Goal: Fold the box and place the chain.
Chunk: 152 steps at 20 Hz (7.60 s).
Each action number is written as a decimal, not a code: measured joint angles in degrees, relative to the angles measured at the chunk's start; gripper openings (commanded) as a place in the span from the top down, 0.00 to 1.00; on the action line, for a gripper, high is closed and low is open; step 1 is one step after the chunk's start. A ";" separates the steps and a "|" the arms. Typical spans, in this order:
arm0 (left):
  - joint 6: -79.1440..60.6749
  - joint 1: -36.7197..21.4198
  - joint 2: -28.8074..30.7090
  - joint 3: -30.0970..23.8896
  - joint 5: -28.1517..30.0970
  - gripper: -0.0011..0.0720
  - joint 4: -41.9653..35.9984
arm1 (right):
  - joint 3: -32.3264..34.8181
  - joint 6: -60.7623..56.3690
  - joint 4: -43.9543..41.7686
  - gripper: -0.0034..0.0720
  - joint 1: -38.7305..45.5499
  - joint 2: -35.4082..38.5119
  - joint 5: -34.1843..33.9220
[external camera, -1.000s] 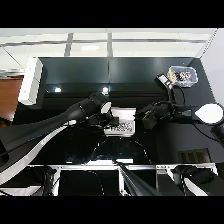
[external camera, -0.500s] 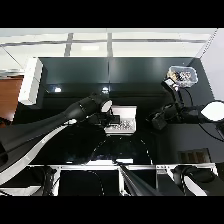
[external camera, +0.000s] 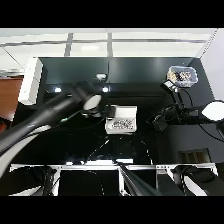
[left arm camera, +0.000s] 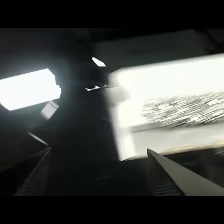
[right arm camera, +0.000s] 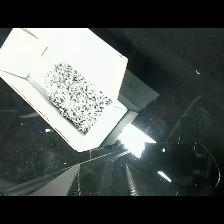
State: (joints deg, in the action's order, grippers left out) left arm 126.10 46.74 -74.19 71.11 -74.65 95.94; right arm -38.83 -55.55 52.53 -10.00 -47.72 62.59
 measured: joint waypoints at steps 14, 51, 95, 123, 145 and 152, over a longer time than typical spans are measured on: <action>-81.24 -32.28 18.45 -42.53 18.14 0.00 -53.48 | 0.02 -2.27 0.00 0.49 0.00 0.00 -1.01; -136.50 -19.08 -5.81 -30.08 28.81 0.00 -63.87 | 0.02 -7.04 0.00 0.49 0.00 0.00 -3.85; -136.21 -16.33 -5.92 -29.94 30.73 0.43 -66.40 | -11.72 40.54 -10.73 0.00 -6.34 -23.45 0.37; -136.19 -16.33 -5.92 -29.92 30.73 0.43 -66.51 | -9.51 44.39 -8.83 0.79 -8.74 -22.97 2.64; -136.21 -16.33 -5.92 -29.92 30.69 0.43 -66.42 | -9.51 41.09 -9.07 0.80 -8.72 -21.75 2.71; -136.19 -16.33 -5.92 -29.92 30.71 0.43 -66.42 | -9.51 40.96 -9.05 0.79 -8.74 -21.75 2.43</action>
State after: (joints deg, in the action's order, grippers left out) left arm -10.09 30.41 -80.12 41.19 -43.94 29.52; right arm -48.34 -14.59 43.48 -18.74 -69.47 65.01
